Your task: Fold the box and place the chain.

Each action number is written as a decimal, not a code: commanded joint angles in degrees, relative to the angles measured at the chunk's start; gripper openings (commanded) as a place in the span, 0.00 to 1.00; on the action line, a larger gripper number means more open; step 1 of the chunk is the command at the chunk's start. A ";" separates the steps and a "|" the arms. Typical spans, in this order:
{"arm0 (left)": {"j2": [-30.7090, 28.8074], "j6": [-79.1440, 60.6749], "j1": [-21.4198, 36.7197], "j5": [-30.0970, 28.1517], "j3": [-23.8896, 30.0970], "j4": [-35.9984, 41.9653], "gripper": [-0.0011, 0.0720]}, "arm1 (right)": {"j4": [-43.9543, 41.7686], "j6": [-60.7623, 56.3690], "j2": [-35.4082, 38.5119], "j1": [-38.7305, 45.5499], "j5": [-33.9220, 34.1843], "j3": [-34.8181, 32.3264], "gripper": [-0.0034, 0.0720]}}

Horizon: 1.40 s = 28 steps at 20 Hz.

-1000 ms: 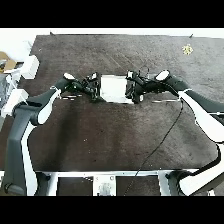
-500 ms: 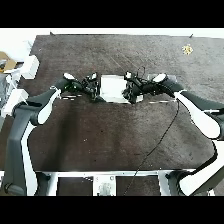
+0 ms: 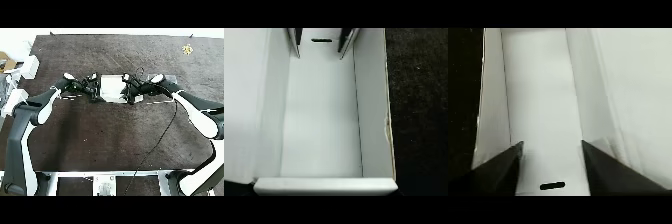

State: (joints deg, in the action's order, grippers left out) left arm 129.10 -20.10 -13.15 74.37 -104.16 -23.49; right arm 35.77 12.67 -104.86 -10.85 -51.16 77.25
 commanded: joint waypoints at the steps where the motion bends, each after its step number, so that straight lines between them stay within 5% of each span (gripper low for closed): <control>1: 0.00 0.13 -0.02 0.00 0.00 -0.04 0.49 | 0.15 0.83 -0.15 -0.04 -0.26 0.11 0.93; 5: 0.00 0.13 -0.02 0.00 0.00 -0.04 0.49 | 0.24 1.75 -0.11 0.17 -0.66 0.13 0.95; 7: 0.00 0.13 -0.02 0.00 0.00 -0.04 0.49 | 1.31 -0.79 0.35 0.37 -0.66 0.13 0.77; 8: 0.00 0.13 -0.02 0.00 0.00 -0.04 0.49 | 3.21 -4.68 0.98 0.61 -0.42 0.13 0.49; 9: 0.00 0.13 -0.02 0.00 0.00 -0.04 0.50 | 6.01 -10.29 2.10 1.01 -0.44 0.13 0.32; 11: 0.00 0.13 -0.02 -0.02 0.00 -0.04 0.50 | 12.48 -24.24 5.27 2.27 -1.90 0.15 0.22; 12: 0.00 0.13 -0.02 0.00 0.00 -0.04 0.49 | 15.45 -31.45 7.32 3.02 -3.67 0.15 0.05; 16: 0.00 0.13 -0.02 -0.02 0.00 -0.04 0.49 | 23.93 -60.61 14.32 6.40 -11.74 2.38 0.05; 21: 0.00 0.13 -0.02 -0.02 0.00 -0.04 0.50 | 23.82 -80.32 15.89 13.79 -18.64 1.03 0.05; 28: 0.00 0.13 -0.02 -0.02 0.00 -0.04 0.49 | 20.02 -82.95 14.69 15.10 -4.90 -10.29 0.05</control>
